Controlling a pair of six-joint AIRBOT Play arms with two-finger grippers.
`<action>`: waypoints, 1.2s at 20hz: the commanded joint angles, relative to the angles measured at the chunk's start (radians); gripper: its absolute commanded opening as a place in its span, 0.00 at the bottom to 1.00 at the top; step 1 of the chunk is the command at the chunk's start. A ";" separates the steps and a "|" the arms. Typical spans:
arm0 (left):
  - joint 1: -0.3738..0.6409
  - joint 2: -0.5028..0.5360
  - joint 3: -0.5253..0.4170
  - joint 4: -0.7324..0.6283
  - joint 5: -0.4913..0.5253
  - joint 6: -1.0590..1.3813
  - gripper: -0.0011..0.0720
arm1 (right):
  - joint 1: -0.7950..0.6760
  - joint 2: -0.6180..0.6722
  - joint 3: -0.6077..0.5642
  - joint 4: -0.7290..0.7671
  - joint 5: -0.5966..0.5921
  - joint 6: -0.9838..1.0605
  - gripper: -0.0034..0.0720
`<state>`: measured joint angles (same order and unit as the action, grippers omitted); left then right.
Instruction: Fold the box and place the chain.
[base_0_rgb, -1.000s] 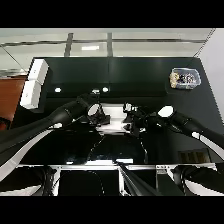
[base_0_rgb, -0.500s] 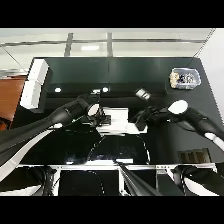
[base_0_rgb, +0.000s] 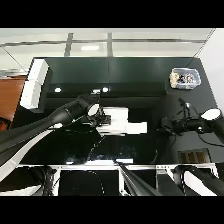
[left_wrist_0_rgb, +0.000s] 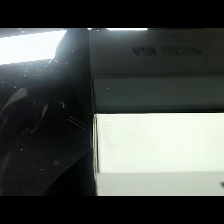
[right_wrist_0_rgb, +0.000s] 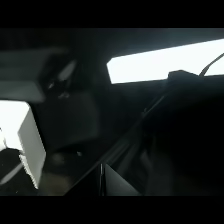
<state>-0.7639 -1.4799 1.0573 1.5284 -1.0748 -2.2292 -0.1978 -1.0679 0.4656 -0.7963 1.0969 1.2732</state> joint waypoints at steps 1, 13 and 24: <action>0.000 -0.001 0.001 0.000 0.000 0.000 0.05 | 0.064 -0.095 -0.053 0.165 -0.038 -0.027 0.06; 0.000 -0.001 0.001 0.000 -0.001 0.000 0.05 | 0.297 -0.219 0.094 0.362 0.021 -0.321 0.12; 0.000 -0.001 0.001 0.000 0.000 0.000 0.05 | 0.402 -0.219 0.177 0.417 -0.008 -0.261 0.69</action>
<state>-0.7639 -1.4799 1.0573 1.5288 -1.0756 -2.2295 0.1528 -1.2861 0.6304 -0.3950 1.1183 0.9703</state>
